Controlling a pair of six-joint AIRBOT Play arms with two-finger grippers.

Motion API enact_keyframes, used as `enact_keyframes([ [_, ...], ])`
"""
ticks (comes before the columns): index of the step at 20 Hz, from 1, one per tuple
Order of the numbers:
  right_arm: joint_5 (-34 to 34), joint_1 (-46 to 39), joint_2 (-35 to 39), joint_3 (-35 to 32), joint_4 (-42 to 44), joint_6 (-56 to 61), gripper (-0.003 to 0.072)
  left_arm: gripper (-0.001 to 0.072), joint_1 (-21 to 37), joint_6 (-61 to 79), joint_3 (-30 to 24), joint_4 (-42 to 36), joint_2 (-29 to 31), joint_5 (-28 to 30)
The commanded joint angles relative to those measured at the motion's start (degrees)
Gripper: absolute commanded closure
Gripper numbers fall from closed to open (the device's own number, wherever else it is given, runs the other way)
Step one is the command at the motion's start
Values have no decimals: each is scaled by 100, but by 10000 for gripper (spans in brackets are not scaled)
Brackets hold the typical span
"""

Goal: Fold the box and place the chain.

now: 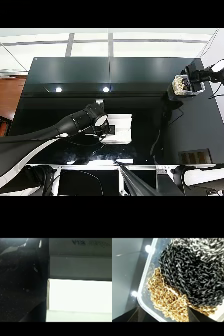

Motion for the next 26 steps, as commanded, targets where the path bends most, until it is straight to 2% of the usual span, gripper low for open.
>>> enact_keyframes([
  [1, -17, 31, -116, 4, 68, -61, 28, 679, 2, 2, -2, 0, -4, -7],
  [5, -52, 114, -256, 4, 70, -133, 30, 680, 2, 2, -2, 0, -4, -7],
  [7, -66, 131, -313, 4, 68, -216, 198, 679, 2, 2, -2, 2, -4, -4],
  [9, -92, 129, -317, 4, 74, -332, 463, 679, 2, 2, -2, 2, -4, -7],
  [11, 17, 114, -304, 4, 116, -520, 637, 680, 2, 2, -2, 2, -4, -4],
  [16, 160, -57, 275, 4, 210, -1687, 644, 680, 2, 2, -2, 2, -9, -4],
  [22, 588, -660, 2096, 7, 1237, -4044, 644, 680, 2, 2, -2, 2, -9, -2],
  [26, 1217, -691, 3307, 293, 1311, -4675, 645, 680, 2, 2, -2, 0, -9, -4],
])
